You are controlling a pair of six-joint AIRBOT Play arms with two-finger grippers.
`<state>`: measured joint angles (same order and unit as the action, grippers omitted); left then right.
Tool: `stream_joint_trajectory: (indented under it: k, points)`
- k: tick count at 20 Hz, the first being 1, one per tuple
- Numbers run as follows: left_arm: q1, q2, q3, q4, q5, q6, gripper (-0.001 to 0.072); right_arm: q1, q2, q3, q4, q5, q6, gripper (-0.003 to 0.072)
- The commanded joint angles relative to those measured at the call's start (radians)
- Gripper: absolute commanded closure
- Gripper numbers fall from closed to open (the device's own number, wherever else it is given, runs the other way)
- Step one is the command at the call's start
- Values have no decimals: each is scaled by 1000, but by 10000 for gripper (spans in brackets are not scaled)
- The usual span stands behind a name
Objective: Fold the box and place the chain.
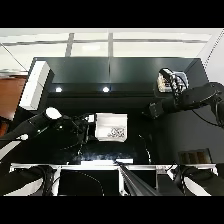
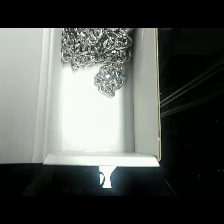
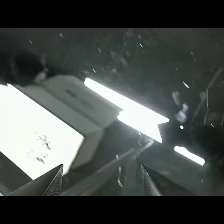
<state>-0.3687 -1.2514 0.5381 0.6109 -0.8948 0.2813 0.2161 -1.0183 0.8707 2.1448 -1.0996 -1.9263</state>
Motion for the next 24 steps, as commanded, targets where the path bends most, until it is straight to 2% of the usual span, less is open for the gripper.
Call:
stream_joint_trajectory:
  k: [1,4,6,10,12,15,17,21,24]
  points:
    - [-1,-1,-1,5,4,-1,317,74,-5,0,55,145,47,120]
    - [-1,-1,-1,5,3,-1,317,166,-72,41,110,269,55,119]
    - [-1,-1,-1,5,3,-1,317,221,-152,93,104,272,43,-28]
    - [-1,-1,-1,5,4,-1,317,253,-230,112,76,265,-97,-27]
    - [-1,-1,-1,5,4,-1,317,255,-230,112,79,206,-182,-27]
    - [-1,-1,-1,5,4,-1,317,274,-230,112,82,39,-323,-25]
    - [-1,-1,-1,5,4,-1,317,274,-224,124,80,-29,-358,-25]
    - [-1,-1,-1,5,4,-1,317,273,-211,164,79,-77,-443,-26]
    - [-1,-1,-1,5,4,-1,317,285,-212,161,25,-83,-454,-26]
